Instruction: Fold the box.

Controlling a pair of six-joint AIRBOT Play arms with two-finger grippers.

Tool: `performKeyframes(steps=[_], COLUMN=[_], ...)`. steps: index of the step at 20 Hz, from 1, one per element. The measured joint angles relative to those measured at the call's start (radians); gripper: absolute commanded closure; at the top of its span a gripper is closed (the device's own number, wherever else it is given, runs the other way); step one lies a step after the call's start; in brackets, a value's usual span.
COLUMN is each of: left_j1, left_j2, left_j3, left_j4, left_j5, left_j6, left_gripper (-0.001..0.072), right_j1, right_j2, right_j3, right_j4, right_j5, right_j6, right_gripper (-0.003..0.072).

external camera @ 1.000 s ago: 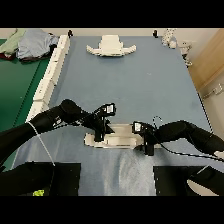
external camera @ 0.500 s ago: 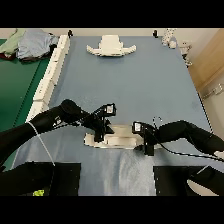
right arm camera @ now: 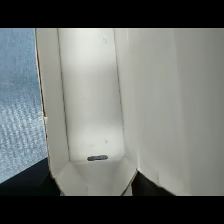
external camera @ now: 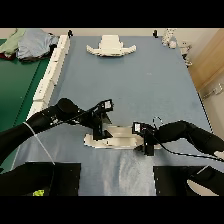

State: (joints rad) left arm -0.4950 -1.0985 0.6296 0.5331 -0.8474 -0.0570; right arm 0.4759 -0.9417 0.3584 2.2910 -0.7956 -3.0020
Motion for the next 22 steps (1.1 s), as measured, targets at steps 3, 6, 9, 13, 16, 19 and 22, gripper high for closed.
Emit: performKeyframes(steps=[3, 6, 9, 13, 16, 19, 22], left_j1=[0.057, 0.095, 0.092, 0.053, 0.049, 0.052, 0.057], left_j2=[0.083, 0.159, 0.183, 0.117, 0.006, -0.110, -0.218], left_j3=[0.000, 0.000, 0.000, 0.013, 0.056, 0.104, 0.127], left_j4=[0.143, 0.235, 0.196, -0.006, -0.117, -0.164, -0.168], left_j5=[-0.031, -0.159, -0.264, -0.253, -0.199, -0.158, -0.138], left_j6=[-0.259, -0.497, -0.672, -0.775, -0.802, -0.827, -0.873], left_gripper=[0.0509, 0.0697, 0.0697, 0.0697, 0.0697, 0.0697, 0.0697], right_j1=[0.000, 0.000, 0.000, 0.000, 0.000, 0.000, 0.000], right_j2=[0.000, 0.000, 0.000, 0.000, 0.000, 0.000, 0.000], right_j3=[0.000, 0.000, 0.000, 0.000, 0.000, 0.000, 0.000], right_j4=[0.000, 0.000, -0.001, -0.002, -0.002, -0.002, -0.002], right_j5=[0.001, 0.002, 0.002, 0.002, 0.002, 0.002, 0.002], right_j6=[0.000, 0.000, 0.000, 0.000, 0.000, 0.000, 0.000], right_gripper=[0.0158, 0.0157, 0.0158, 0.0158, 0.0158, 0.0158, 0.0158])
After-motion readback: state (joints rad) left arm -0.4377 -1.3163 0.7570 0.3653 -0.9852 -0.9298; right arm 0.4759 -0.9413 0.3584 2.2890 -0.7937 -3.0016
